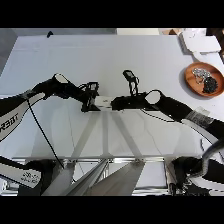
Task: Fold the box and place the chain.
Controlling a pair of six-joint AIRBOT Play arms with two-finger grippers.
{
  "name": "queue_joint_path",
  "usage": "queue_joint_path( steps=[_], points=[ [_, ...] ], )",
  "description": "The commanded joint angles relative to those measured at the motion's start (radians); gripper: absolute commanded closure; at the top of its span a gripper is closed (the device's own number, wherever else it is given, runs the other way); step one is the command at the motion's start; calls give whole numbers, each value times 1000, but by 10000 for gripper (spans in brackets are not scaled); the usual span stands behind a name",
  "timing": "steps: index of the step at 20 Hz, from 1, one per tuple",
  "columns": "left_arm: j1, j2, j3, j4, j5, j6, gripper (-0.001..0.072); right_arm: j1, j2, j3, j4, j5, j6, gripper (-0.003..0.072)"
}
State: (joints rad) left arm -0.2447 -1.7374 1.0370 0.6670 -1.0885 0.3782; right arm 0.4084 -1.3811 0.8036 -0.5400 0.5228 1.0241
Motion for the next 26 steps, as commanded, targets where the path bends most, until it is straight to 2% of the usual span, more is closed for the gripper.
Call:
queue_joint_path(
  steps=[1,12,17,19,26],
  points=[
    [0,0,0,0,0,-1,377,0,-2,-23,25,8,-13,674],
    [0,0,0,0,0,-1,377,52,14,-17,25,-28,-42,672],
    [0,0,0,0,0,-1,377,60,26,97,24,-47,-38,672],
    [0,0,0,0,0,-1,377,62,10,137,26,-54,-34,672],
    [0,0,0,0,0,-1,377,110,-127,141,25,-95,21,672]
  ],
)
